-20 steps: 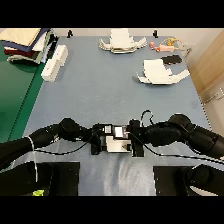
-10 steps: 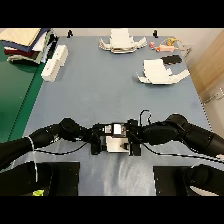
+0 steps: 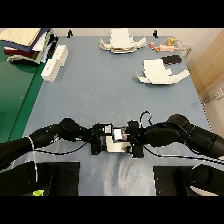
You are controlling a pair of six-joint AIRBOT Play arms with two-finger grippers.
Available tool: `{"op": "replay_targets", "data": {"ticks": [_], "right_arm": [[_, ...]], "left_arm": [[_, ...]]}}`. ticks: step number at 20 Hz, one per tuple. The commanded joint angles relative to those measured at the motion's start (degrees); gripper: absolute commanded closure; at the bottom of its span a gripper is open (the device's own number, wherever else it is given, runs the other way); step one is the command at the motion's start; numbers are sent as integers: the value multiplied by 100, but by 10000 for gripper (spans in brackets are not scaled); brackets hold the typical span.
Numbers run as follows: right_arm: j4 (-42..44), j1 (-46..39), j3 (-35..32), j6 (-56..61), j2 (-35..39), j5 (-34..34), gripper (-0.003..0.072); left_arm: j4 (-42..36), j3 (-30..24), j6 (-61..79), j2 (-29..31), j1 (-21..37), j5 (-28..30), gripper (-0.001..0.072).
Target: Fold the box.
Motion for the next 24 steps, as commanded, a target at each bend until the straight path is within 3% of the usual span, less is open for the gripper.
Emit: {"op": "replay_targets", "data": {"ticks": [1,5,18,24], "right_arm": [[-417,133,4,-101,-103,37,162],[-778,155,7,-83,-201,225,161],[-793,157,136,-17,-52,306,162],[-1552,157,160,522,50,343,162]], "left_arm": [[0,2,0,-2,2,0,223],[0,2,0,-2,2,0,223],[0,2,0,-2,2,0,223],[0,2,0,-2,2,0,223]]}}
